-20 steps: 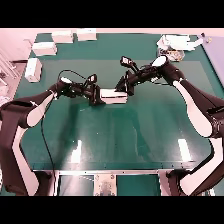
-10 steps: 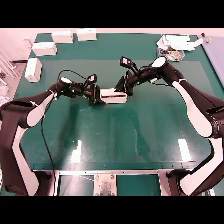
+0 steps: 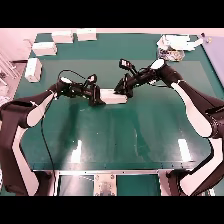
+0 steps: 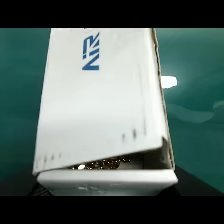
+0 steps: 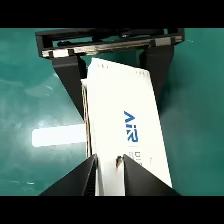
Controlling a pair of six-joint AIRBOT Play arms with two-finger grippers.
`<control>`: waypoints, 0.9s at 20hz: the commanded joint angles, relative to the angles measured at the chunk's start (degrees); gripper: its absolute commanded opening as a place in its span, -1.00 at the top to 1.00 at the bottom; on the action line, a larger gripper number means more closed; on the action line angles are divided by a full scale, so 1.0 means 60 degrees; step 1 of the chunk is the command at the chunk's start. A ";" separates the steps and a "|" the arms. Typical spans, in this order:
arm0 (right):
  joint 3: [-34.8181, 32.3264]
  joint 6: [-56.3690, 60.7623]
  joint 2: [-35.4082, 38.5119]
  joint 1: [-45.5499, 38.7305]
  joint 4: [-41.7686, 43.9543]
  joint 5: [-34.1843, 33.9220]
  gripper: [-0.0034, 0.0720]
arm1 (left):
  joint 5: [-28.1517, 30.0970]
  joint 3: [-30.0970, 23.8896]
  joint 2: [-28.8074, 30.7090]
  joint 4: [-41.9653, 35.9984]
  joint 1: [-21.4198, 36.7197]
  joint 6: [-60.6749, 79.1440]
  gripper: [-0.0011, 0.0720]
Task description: Fold the box and place the chain.
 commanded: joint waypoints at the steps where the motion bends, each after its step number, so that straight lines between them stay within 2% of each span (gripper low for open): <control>1: -0.0182 0.0004 0.0007 0.0015 0.0211 0.0219 0.44 | 0.0058 0.0007 0.0007 -0.0018 -0.0004 -0.0011 -0.25; 7: -0.0754 -0.0437 0.0007 0.0004 0.0306 0.0168 0.44 | 0.0062 0.0007 0.0007 -0.0018 -0.0004 -0.0011 -0.25; 11: -0.1129 -0.1002 0.0007 -0.0149 0.0918 0.0164 0.48 | 0.0066 0.0007 0.0007 -0.0018 -0.0004 -0.0011 -0.25; 15: -0.1151 -0.1435 0.0142 -0.0415 0.2269 0.0171 0.56 | 0.0062 0.0011 0.0007 -0.0018 -0.0004 -0.0011 -0.25; 18: -0.1151 -0.1439 0.0310 -0.0415 0.2430 0.0168 0.59 | 0.0062 0.0007 0.0007 -0.0018 -0.0004 -0.0011 -0.25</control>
